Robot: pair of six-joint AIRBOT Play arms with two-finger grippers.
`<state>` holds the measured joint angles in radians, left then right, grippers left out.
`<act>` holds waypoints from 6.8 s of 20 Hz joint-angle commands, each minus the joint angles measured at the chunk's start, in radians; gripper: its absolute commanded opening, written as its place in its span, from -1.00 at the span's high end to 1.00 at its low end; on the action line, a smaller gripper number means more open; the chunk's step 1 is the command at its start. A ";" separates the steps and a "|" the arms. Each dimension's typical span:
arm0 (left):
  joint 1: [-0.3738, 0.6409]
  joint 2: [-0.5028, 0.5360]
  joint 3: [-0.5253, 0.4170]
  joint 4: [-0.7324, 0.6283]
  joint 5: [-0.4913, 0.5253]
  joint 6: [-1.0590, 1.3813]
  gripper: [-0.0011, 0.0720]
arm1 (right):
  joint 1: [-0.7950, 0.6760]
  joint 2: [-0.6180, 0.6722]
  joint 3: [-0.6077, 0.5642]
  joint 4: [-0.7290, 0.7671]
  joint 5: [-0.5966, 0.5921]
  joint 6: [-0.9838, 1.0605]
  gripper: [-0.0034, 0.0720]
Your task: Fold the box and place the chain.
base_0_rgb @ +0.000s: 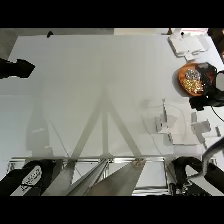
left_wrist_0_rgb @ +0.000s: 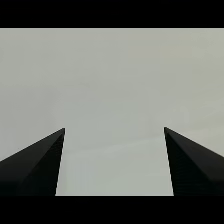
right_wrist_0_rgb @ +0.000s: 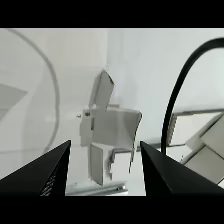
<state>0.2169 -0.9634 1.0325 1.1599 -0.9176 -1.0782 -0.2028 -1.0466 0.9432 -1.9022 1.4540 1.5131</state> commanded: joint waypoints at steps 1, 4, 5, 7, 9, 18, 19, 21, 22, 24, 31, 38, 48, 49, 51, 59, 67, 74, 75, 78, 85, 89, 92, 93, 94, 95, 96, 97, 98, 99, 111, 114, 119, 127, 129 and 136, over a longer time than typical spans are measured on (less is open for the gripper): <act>0.000 0.000 0.000 0.000 0.000 0.000 -0.94 | -0.156 -0.061 0.001 0.019 0.058 -0.085 -0.40; 0.000 0.000 0.000 0.000 0.000 0.000 -0.94 | -0.252 -0.062 0.001 0.034 0.036 -0.113 -0.44; 0.000 0.000 0.000 0.000 0.000 0.000 -0.94 | -0.275 -0.064 0.001 0.052 0.024 -0.119 -0.49; 0.000 0.000 0.000 0.000 0.000 0.000 -0.94 | -0.303 -0.079 0.001 0.085 0.011 -0.131 -0.49; 0.000 0.000 0.000 0.000 0.001 0.000 -0.94 | -0.302 -0.114 0.001 0.089 0.018 -0.135 -0.49; 0.000 0.000 0.000 0.000 0.000 0.000 -0.94 | -0.303 -0.340 0.001 0.019 0.019 -0.143 0.01; 0.000 0.000 0.000 0.000 0.000 0.000 -0.94 | -0.302 -0.360 0.001 0.019 0.019 -0.151 0.40; 0.000 0.000 0.000 0.000 0.000 0.000 -0.94 | -0.302 -0.379 0.001 0.029 0.020 -0.153 0.84; 0.000 0.000 0.000 0.000 0.000 0.000 -0.94 | -0.302 -0.380 0.001 0.040 0.020 -0.153 0.84; 0.000 0.000 0.000 0.000 0.000 0.000 -0.94 | -0.301 -0.379 0.001 0.072 0.031 -0.155 0.89; 0.000 0.000 0.000 0.000 0.000 0.000 -0.94 | -0.301 -0.290 0.001 0.547 0.021 -0.319 0.89; 0.000 0.000 0.000 0.000 0.000 0.000 -0.94 | -0.301 -0.166 0.001 0.917 -0.050 -0.546 0.90; 0.000 0.000 0.000 0.000 0.000 0.000 -0.94 | 0.076 -0.162 -0.145 1.043 -0.550 -0.699 0.90; 0.000 0.000 0.000 0.000 0.000 0.000 -0.94 | 0.115 -0.162 -0.174 1.044 -0.616 -0.698 0.90; 0.000 0.000 0.000 0.000 0.000 0.000 -0.94 | 0.176 -0.162 -0.223 1.044 -0.707 -0.697 0.90; 0.000 0.000 0.000 0.000 0.000 0.000 -0.94 | 0.208 -0.162 -0.249 1.043 -0.744 -0.649 0.89; 0.000 0.000 0.000 0.000 0.001 0.000 -0.94 | 0.208 -0.162 -0.249 1.043 -0.734 -0.650 0.89; 0.000 0.000 0.000 -0.024 -0.010 -0.004 -0.94 | 0.208 -0.162 -0.249 1.043 -0.734 -0.650 0.89; 0.000 0.000 0.000 -0.026 -0.013 -0.006 -0.94 | 0.208 -0.162 -0.249 1.043 -0.734 -0.650 0.89; -0.001 0.000 0.000 -0.034 -0.057 -0.051 -0.94 | 0.208 -0.162 -0.249 1.043 -0.734 -0.650 0.89; -0.228 -0.106 0.004 -0.035 -0.071 0.034 -0.94 | 0.208 -0.162 -0.249 1.043 -0.735 -0.650 0.89; -0.463 -0.364 0.117 -0.062 -0.066 0.074 -0.95 | 0.208 -0.162 -0.249 1.043 -0.736 -0.650 0.89; -0.483 -0.573 0.251 -0.192 -0.091 0.088 -0.95 | 0.208 -0.162 -0.249 1.043 -0.736 -0.650 0.89; -0.476 -0.624 0.285 -0.228 -0.101 0.090 -0.95 | 0.208 -0.162 -0.249 1.043 -0.736 -0.650 0.89; -0.473 -0.668 0.313 -0.259 -0.117 0.114 -0.95 | 0.208 -0.162 -0.249 1.043 -0.736 -0.650 0.89; -0.472 -0.705 0.336 -0.298 -0.143 0.152 -0.95 | 0.208 -0.162 -0.249 1.043 -0.736 -0.650 0.89; -0.472 -0.730 0.348 -0.342 -0.162 0.192 -0.95 | 0.208 -0.162 -0.249 1.043 -0.736 -0.650 0.89; -0.472 -0.747 0.348 -0.396 -0.168 0.239 -0.95 | 0.208 -0.162 -0.249 1.043 -0.736 -0.650 0.89; -0.472 -0.761 0.348 -0.443 -0.172 0.274 -0.95 | 0.208 -0.162 -0.249 1.043 -0.736 -0.650 0.89; -0.474 -0.771 0.348 -0.477 -0.172 0.298 -0.95 | 0.208 -0.162 -0.249 1.043 -0.736 -0.650 0.89; -0.324 -0.744 0.348 -0.490 -0.327 0.335 -0.95 | 0.208 -0.162 -0.249 1.043 -0.736 -0.650 0.89; -0.273 -0.701 0.348 -0.431 -0.344 0.361 -0.95 | 0.208 -0.162 -0.249 1.043 -0.736 -0.650 0.89; -0.245 -0.641 0.346 -0.362 -0.486 0.385 -0.95 | 0.208 -0.162 -0.249 1.043 -0.736 -0.650 0.89; -0.423 -0.645 0.274 -0.392 -0.383 0.406 -0.95 | 0.208 -0.162 -0.249 1.043 -0.736 -0.650 0.89; -0.449 -0.653 0.274 -0.455 -0.335 0.410 -0.95 | 0.208 -0.162 -0.249 1.043 -0.736 -0.650 0.89; -0.514 -0.722 0.274 -0.475 -0.224 0.424 -0.95 | 0.208 -0.162 -0.249 1.043 -0.736 -0.650 0.89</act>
<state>-0.2718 -1.6577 1.3071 0.6964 -1.2076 -0.6575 0.0040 -1.2091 0.6945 -0.8597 0.7177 0.8627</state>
